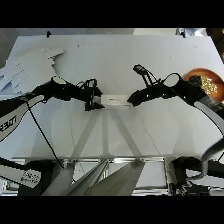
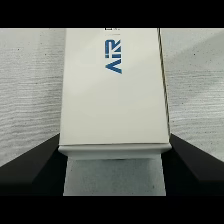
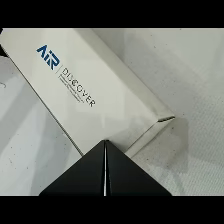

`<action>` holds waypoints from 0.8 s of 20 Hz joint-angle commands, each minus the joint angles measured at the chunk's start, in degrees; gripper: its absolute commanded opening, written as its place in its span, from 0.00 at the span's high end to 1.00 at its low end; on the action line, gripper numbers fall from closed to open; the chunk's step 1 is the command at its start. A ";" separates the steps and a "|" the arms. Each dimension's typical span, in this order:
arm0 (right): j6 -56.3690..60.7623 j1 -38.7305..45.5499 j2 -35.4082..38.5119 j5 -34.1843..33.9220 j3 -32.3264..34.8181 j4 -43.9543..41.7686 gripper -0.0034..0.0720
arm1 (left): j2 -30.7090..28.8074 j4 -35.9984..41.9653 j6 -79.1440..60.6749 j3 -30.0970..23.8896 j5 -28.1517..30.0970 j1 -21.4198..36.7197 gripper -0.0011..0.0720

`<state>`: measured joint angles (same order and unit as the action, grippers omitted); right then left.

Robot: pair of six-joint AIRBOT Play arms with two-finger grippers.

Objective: Fold the box and place the chain.

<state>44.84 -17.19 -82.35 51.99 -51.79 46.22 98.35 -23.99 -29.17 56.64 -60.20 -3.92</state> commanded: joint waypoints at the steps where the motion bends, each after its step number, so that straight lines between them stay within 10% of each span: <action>1: 1.42 -0.59 -0.50 0.48 0.13 2.23 0.95 | -0.02 0.00 0.04 0.04 0.00 0.02 0.47; 16: -0.68 4.90 26.75 -14.53 -0.13 -0.33 0.95 | -0.02 0.00 0.04 0.04 0.00 0.02 0.47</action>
<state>41.19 -15.07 -61.91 40.95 -51.90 42.33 98.35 -23.99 -29.06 56.64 -60.27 -3.95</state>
